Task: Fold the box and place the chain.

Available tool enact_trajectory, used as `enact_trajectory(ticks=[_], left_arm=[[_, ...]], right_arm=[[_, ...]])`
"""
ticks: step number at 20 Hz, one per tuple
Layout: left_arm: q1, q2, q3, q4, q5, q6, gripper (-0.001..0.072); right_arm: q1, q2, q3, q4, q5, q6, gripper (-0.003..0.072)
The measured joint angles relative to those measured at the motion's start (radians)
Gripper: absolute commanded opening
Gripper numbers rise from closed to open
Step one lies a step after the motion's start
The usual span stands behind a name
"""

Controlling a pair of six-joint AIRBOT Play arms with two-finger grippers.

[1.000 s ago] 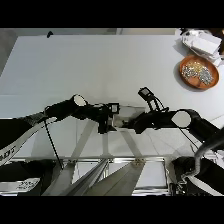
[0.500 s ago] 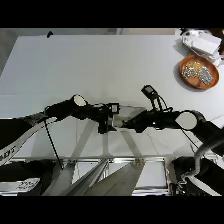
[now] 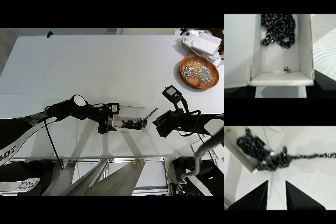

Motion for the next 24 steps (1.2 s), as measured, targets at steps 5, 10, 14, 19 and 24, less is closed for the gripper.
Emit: enact_trajectory(ticks=[5, 10, 14, 19, 24], left_arm=[[0.000, 0.000, 0.000, 0.000, 0.000, 0.000, 0.0137], [0.000, 0.000, 0.000, 0.000, 0.000, 0.000, 0.0137], [0.000, 0.000, 0.000, 0.000, 0.000, 0.000, 0.0137], [0.000, 0.000, 0.000, 0.000, 0.000, 0.000, 0.0137], [0.000, 0.000, 0.000, 0.000, 0.000, 0.000, 0.0137]], right_arm=[[-0.021, -0.105, -0.089, 0.053, -0.066, -0.245, 0.0257], [-0.026, -0.259, -0.115, 0.166, -0.142, -0.606, 0.0262], [-0.026, -0.311, -0.119, 0.225, -0.202, -0.775, 0.0187], [-0.026, -0.339, -0.121, 0.268, -0.242, -0.871, 0.0183], [-0.026, -0.349, -0.121, 0.305, -0.277, -0.898, 0.0089]])
